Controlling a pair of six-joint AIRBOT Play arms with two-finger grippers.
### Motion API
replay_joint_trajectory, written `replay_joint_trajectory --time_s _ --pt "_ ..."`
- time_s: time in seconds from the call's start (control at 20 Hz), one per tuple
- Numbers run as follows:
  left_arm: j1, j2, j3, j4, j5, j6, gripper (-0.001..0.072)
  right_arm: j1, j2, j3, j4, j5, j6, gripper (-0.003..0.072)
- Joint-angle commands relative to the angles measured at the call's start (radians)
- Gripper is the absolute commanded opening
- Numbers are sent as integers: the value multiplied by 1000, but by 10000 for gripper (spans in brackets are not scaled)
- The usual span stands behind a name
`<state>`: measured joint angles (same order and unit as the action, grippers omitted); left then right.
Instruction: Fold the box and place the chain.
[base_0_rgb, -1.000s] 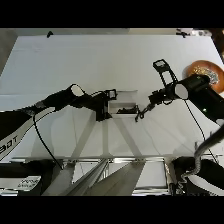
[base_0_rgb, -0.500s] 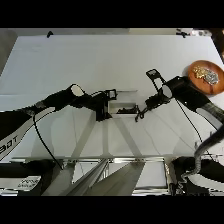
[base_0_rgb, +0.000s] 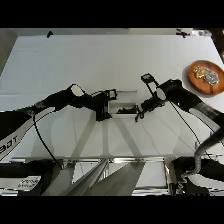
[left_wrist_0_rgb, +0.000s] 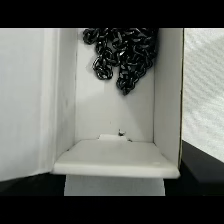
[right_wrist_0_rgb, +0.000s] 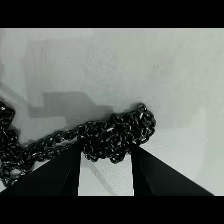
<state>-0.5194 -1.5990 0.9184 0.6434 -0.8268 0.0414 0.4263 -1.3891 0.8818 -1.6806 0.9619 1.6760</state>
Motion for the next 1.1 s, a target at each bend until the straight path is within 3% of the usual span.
replay_joint_trajectory --time_s 0.0,0.1,0.2,0.25,0.5,0.8,1.05 --pt "0 0 0 0 0 0 352 1 -1 -27 6 2 4 311" --pt "0 0 0 0 0 0 352 2 -1 -35 1 -3 29 219" --pt "0 0 0 0 0 0 352 2 -1 -35 4 -6 29 49" --pt "0 0 0 0 0 0 352 2 1 -35 3 -5 29 13" --pt "0 0 0 0 0 0 352 2 84 -35 3 7 28 13" --pt "0 0 0 0 0 0 352 35 314 -35 28 68 29 11" --pt "0 0 0 0 0 0 352 139 403 -35 61 4 80 13"
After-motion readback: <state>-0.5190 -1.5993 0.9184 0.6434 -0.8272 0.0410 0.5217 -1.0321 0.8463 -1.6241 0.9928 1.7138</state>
